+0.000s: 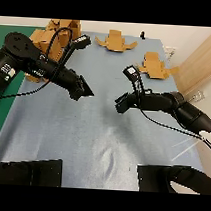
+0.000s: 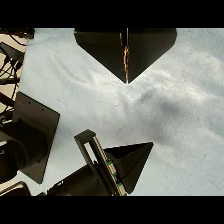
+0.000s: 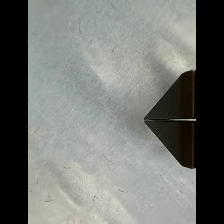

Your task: Fold the box.

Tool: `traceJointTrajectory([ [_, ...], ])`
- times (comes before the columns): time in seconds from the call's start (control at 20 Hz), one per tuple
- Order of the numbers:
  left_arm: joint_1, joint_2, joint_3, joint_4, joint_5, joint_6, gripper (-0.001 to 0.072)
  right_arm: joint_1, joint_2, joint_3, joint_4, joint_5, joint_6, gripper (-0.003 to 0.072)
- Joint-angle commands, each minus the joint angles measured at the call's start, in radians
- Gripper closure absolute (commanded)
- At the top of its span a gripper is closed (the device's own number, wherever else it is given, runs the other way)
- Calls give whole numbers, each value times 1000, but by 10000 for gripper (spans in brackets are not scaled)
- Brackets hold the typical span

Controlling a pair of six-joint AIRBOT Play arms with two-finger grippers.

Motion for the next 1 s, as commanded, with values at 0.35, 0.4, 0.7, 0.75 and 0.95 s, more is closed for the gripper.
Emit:
traceJointTrajectory([
  [0.35, -1, 1, 0, 0, 0, 0, 695, 0, 0, 2, 150, -68, 2, 679],
  [0.4, -1, 1, 0, 0, 0, 0, 695, 0, 1, 2, 169, -84, 14, 679],
  [0.7, -2, -1, 0, -19, 16, 4, 695, -32, 2, 51, 170, -220, 123, 511],
  [0.75, -2, -1, 0, -28, 43, 16, 695, -84, 5, 104, 124, -234, 179, 413],
  [0.95, 0, -1, 0, -6, 114, 1, 695, -455, -4, 360, -59, -214, 272, 354],
])
